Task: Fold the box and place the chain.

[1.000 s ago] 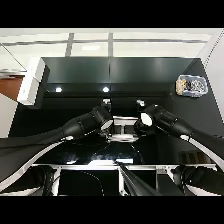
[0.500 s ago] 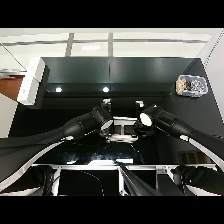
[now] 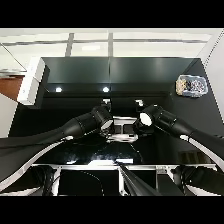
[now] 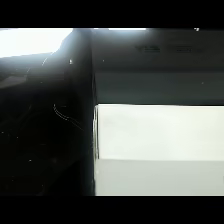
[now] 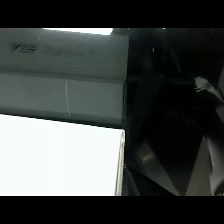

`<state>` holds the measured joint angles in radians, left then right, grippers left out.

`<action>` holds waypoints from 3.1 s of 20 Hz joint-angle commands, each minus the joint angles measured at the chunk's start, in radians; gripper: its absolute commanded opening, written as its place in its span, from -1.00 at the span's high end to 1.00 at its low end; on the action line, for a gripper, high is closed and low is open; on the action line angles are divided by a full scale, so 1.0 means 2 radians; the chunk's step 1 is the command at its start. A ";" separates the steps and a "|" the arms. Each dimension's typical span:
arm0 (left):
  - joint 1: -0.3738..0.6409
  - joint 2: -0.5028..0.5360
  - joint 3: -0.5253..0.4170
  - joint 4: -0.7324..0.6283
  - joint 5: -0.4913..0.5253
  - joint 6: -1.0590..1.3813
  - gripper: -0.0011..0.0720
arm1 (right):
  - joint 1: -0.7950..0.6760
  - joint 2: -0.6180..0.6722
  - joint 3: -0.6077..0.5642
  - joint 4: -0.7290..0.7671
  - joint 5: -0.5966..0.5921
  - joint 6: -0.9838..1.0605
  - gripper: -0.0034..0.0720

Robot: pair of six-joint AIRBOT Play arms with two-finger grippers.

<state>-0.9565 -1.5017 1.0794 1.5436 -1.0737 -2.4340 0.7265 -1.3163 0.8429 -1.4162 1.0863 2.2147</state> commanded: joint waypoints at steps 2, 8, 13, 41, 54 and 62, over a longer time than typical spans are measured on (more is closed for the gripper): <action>0.000 0.000 0.000 0.000 -0.001 0.000 0.88 | 0.000 0.003 0.011 -0.009 0.010 -0.001 -0.12; 0.000 0.000 0.000 0.000 -0.001 0.000 0.88 | 0.000 0.036 0.015 -0.024 0.029 -0.018 -0.12; 0.000 0.000 0.000 0.000 -0.001 0.000 0.88 | -0.001 0.109 0.015 -0.026 0.042 -0.033 -0.12; 0.000 0.000 0.000 -0.008 0.009 -0.001 0.88 | -0.518 -0.110 0.297 -0.121 -0.021 -0.096 -0.95; 0.001 0.000 0.000 -0.019 0.011 -0.001 0.88 | -0.559 -0.201 0.356 -0.029 -0.004 -0.069 -0.79; 0.001 0.000 0.000 -0.019 0.011 -0.001 0.88 | -0.560 -0.212 0.356 -0.035 -0.010 -0.031 -0.67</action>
<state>-0.9554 -1.5021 1.0790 1.5059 -1.0512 -2.4348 -0.3927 -1.7313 1.5536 -1.4784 1.0725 2.1288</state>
